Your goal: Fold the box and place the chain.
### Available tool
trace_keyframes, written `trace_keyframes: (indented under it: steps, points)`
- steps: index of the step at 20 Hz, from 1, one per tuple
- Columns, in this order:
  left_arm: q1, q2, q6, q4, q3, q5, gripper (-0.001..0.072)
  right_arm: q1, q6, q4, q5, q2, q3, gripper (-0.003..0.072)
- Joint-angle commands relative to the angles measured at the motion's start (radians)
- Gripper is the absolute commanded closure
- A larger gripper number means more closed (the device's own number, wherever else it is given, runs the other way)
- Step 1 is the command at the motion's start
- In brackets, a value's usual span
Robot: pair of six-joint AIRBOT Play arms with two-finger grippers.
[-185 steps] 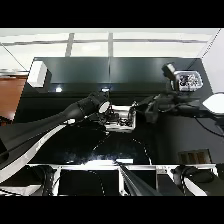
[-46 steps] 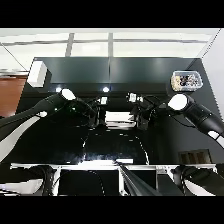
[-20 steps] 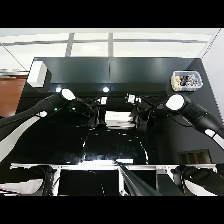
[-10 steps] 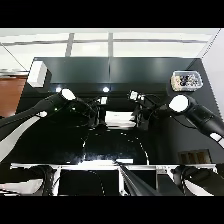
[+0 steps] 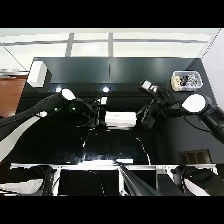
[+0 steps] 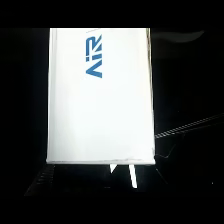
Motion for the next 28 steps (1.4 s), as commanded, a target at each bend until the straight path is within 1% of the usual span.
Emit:
trace_keyframes:
  steps: [1,4,5,6,8,13,16,22,26,28]
  points:
    - [0.000,0.001,-0.001,0.000,0.000,0.000,0.0197,-0.042,0.272,0.176,0.032,0.007,-0.037,0.0677]
    - [0.000,0.001,-0.001,0.000,0.000,0.001,0.0197,-0.042,0.270,0.489,0.016,-0.047,-0.115,0.0676]
    - [0.000,0.001,-0.001,0.000,0.000,0.001,0.0197,-0.042,0.267,0.542,-0.006,-0.074,-0.126,0.0676]
    - [0.000,0.001,-0.001,0.000,0.000,0.001,0.0197,-0.042,0.267,0.556,-0.032,-0.095,-0.127,0.0676]
    - [0.000,0.001,-0.001,0.000,0.000,0.000,0.0197,-0.042,0.275,0.557,-0.083,-0.130,-0.127,0.0676]
    - [0.000,0.001,-0.001,0.000,0.000,0.000,0.0198,-0.042,0.287,0.543,-0.075,-0.211,-0.127,0.0676]
    - [0.000,0.001,-0.001,0.000,0.000,0.000,0.0197,-0.042,0.305,0.492,-0.073,-0.239,-0.134,0.0676]
    - [0.000,0.001,-0.001,0.000,0.000,0.001,0.0197,-0.039,0.305,0.486,-0.092,-0.243,-0.154,0.0676]
    - [0.000,0.001,-0.001,0.000,0.000,0.000,0.0197,0.019,0.306,0.461,-0.158,-0.243,-0.154,0.0676]
    - [0.000,0.001,-0.001,0.000,0.000,-0.002,0.0197,0.041,0.302,0.460,-0.170,-0.243,-0.153,0.0675]
